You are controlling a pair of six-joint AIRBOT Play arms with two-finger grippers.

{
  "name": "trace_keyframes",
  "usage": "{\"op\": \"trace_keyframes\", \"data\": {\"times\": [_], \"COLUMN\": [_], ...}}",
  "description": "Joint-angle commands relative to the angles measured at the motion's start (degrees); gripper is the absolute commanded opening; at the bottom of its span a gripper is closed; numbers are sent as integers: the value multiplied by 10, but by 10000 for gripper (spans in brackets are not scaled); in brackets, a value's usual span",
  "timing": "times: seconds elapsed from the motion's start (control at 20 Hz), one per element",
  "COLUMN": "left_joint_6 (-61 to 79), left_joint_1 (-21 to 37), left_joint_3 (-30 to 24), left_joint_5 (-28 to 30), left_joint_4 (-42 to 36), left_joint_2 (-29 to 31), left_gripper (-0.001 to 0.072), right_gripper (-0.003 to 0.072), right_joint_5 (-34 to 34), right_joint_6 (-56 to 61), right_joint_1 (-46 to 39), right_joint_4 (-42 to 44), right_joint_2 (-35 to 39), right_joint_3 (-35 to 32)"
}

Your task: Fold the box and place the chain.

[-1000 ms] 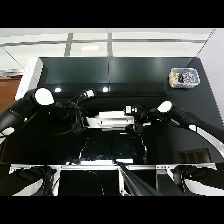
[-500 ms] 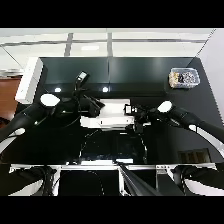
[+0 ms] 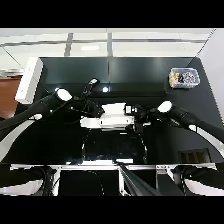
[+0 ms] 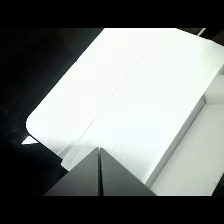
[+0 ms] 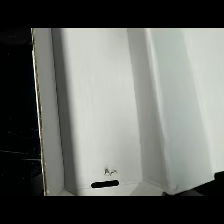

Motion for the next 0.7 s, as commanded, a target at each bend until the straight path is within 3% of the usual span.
{"op": "trace_keyframes", "data": {"times": [0.0, 0.15, 0.25, 0.4, 0.55, 0.6, 0.65], "left_joint_6": [-16, -42, -53, -28, 158, 226, 277], "left_joint_1": [5, 21, 38, 71, 75, 64, 50], "left_joint_3": [27, 59, 51, -20, -107, -123, -128], "left_joint_5": [-33, -47, -69, -114, -120, -120, -109], "left_joint_4": [42, 86, 116, 135, 92, 107, 134], "left_joint_2": [-4, 52, 111, 189, 247, 249, 245], "left_gripper": [24, 23, 24, 24, 46, 293, 630], "right_gripper": [164, 164, 164, 164, 164, 165, 164], "right_joint_5": [0, 0, 0, 0, 0, 0, 0], "right_joint_6": [0, 0, 0, 0, 0, 0, 0], "right_joint_1": [0, 0, 0, 0, 0, 0, 0], "right_joint_4": [0, 0, 0, 0, 0, 1, 0], "right_joint_2": [0, 0, 0, 0, 0, 0, 0], "right_joint_3": [0, 0, 0, 0, 0, 0, 0]}}
